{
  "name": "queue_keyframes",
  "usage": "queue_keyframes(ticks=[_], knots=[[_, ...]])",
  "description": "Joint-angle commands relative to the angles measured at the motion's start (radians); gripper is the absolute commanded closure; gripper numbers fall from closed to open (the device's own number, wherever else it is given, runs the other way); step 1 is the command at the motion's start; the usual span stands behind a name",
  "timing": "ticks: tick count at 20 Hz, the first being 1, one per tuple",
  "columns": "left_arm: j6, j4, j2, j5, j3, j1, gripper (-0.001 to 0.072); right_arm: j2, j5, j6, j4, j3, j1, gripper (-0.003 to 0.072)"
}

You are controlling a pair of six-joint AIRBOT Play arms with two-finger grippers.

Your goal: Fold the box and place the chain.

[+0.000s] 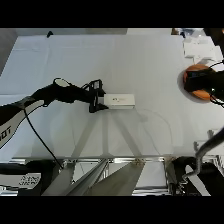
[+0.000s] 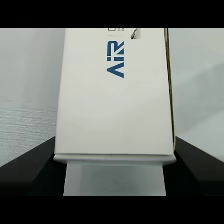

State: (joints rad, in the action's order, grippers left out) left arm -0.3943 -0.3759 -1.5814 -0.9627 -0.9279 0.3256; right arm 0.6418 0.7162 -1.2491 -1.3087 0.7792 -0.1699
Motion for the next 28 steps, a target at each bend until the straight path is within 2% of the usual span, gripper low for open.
queue_keyframes(ticks=[1, 3, 7, 10, 12, 16, 20, 23, 25, 28], knots=[[0.206, -0.022, 0.107, 0.04, -0.001, -0.001, 0.0699, -0.001, 0.0, 0.0, -0.001, 0.001, 0.0, 0.0672], [0.282, -0.066, 0.181, 0.132, -0.001, -0.002, 0.0699, -0.001, 0.0, 0.0, -0.001, 0.001, 0.0, 0.0672], [0.506, -0.079, 0.283, 0.448, -0.001, -0.019, 0.0694, -0.001, 0.0, 0.0, -0.001, 0.001, 0.0, 0.0672], [0.631, -0.087, 0.314, 0.636, -0.001, -0.092, 0.0698, -0.001, 0.0, 0.0, -0.001, 0.001, 0.0, 0.0672], [0.756, -0.087, 0.313, 0.711, -0.001, -0.172, 0.0699, -0.001, 0.0, 0.0, -0.001, 0.001, 0.0, 0.0672], [0.829, -0.089, 0.288, 0.732, 0.0, -0.332, 0.0702, -0.001, 0.0, 0.0, -0.001, 0.001, 0.0, 0.0672], [0.944, -0.1, 0.234, 0.772, 0.018, -0.435, 0.0703, -0.001, 0.0, 0.0, -0.001, 0.001, 0.0, 0.0672], [0.956, -0.202, 0.184, 0.771, 0.067, -0.446, 0.0704, -0.001, 0.0, 0.0, -0.001, 0.001, 0.0, 0.0672], [1.048, -0.239, 0.14, 0.769, 0.104, -0.446, 0.0704, -0.001, 0.0, 0.0, -0.001, 0.001, 0.0, 0.0672], [1.1, -0.346, 0.094, 0.743, 0.119, -0.446, 0.0703, -0.001, 0.0, 0.0, -0.001, 0.001, 0.0, 0.0672]])
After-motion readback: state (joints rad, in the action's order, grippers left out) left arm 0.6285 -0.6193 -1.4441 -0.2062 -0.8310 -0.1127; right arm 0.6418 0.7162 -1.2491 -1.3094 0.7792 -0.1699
